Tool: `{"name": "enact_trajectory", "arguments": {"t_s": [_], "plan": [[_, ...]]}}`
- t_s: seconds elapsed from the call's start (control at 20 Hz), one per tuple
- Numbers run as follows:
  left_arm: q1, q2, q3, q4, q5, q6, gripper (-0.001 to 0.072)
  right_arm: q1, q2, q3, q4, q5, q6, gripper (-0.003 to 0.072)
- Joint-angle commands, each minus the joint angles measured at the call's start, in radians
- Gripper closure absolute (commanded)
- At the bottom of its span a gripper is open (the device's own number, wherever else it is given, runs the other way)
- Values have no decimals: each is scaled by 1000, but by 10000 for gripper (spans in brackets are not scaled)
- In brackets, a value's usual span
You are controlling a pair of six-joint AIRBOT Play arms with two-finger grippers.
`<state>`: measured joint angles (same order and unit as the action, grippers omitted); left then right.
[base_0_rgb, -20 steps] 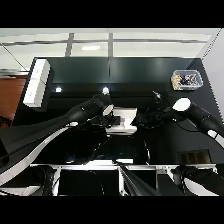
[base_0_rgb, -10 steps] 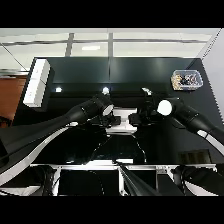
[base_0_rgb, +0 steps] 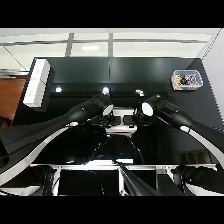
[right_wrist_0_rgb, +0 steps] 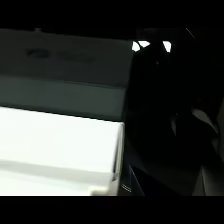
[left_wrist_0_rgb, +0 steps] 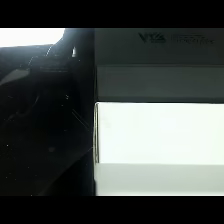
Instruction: Fold the box and place the chain.
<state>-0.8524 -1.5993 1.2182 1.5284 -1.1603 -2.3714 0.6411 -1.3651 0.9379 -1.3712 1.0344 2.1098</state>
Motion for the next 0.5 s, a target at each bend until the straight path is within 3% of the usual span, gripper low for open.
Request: {"name": "enact_trajectory", "arguments": {"t_s": [0.0, 0.15, 0.2, 0.3, 0.45], "plan": [[0, 0, 0, 0, 0, 0, 685, 8, -24, 6, -18, 28, 75, 332], [0, 0, 0, 0, 0, 0, 685, 8, -45, 6, -12, 27, 86, 338], [0, 0, 0, 0, 0, 0, 685, 9, -48, 7, -7, 22, 85, 486], [0, 0, 0, 0, 0, 0, 685, 10, -48, 8, -6, 5, 85, 651], [0, 0, 0, 0, 0, 0, 685, 9, -48, 11, -6, 11, 86, 674]]}}
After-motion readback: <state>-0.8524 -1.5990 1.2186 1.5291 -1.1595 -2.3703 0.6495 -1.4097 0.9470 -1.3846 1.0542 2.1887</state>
